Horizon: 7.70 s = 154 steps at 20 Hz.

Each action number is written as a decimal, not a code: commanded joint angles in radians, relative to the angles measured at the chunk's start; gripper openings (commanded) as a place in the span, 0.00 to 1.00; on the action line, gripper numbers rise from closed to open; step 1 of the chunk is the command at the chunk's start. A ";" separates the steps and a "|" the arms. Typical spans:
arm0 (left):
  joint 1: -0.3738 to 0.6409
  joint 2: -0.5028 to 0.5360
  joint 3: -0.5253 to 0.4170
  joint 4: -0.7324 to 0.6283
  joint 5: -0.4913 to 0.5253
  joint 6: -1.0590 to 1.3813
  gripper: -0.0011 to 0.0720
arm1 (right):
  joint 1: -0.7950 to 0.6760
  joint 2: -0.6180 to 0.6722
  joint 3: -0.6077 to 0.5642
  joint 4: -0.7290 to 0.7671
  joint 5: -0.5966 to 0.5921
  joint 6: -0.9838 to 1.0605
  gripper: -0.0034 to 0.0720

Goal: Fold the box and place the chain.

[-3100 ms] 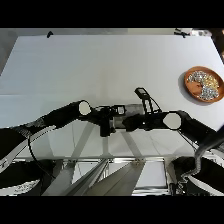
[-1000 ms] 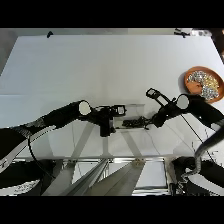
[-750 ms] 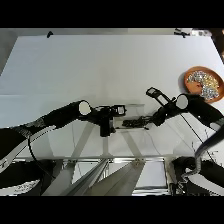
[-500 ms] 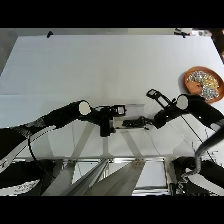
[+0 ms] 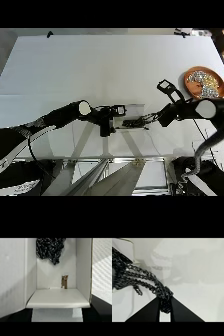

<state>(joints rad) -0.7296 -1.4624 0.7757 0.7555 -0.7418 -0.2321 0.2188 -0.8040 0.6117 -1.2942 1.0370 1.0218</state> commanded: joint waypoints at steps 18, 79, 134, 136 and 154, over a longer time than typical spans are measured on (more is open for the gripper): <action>0.000 0.001 0.000 0.000 0.000 0.000 0.45 | 0.257 -0.068 0.000 0.401 -0.188 0.079 0.06; 0.000 0.001 0.000 0.000 0.000 0.000 0.45 | 0.090 -0.328 -0.069 0.172 -0.026 -0.734 0.06; 0.000 0.001 0.000 0.000 0.000 0.000 0.45 | 0.005 -0.401 0.287 0.489 0.105 -0.402 0.05; 0.000 0.001 0.000 0.000 0.000 0.000 0.45 | 0.030 -0.441 0.287 0.466 0.126 -0.402 0.06; 0.000 0.001 0.000 0.000 0.000 0.000 0.45 | 0.143 -0.295 0.259 0.208 0.273 -0.455 0.44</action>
<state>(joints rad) -0.7296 -1.4624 0.7757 0.7559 -0.7418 -0.2321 0.3470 -1.1442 0.8875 -1.0328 1.2869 0.5762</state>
